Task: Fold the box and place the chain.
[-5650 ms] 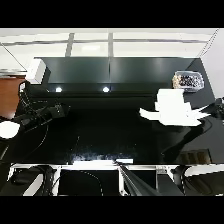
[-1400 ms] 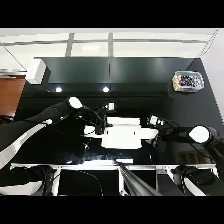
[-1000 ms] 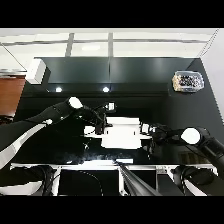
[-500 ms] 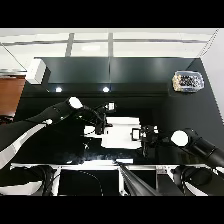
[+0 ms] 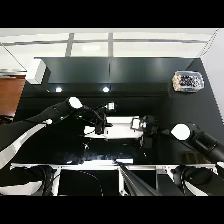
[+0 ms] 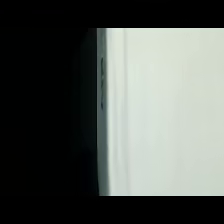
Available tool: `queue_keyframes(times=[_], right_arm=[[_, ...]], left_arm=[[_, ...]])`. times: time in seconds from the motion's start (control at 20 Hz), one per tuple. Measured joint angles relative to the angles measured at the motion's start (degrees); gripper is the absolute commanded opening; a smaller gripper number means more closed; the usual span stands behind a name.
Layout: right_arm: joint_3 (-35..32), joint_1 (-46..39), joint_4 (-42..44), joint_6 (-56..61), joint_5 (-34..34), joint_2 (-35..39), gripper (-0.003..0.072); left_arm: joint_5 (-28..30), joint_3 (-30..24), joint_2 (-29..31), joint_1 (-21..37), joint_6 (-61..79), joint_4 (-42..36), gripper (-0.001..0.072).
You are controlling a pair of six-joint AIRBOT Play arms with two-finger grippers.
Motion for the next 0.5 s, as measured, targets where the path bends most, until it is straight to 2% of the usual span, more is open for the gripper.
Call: queue_keyframes(times=[0.25, 0.5], right_arm=[[2.3, -3.5, 1.0, -1.5, 3.2, -0.1, 0.0676], [2.7, -5.9, 2.5, -4.1, 3.2, -0.3, 0.0676]], left_arm=[[0.2, 0.0, 0.0, -0.3, 0.0, 0.0, 0.0026], [0.5, 0.0, 0.0, -0.5, 0.1, 0.0, 0.0026]])
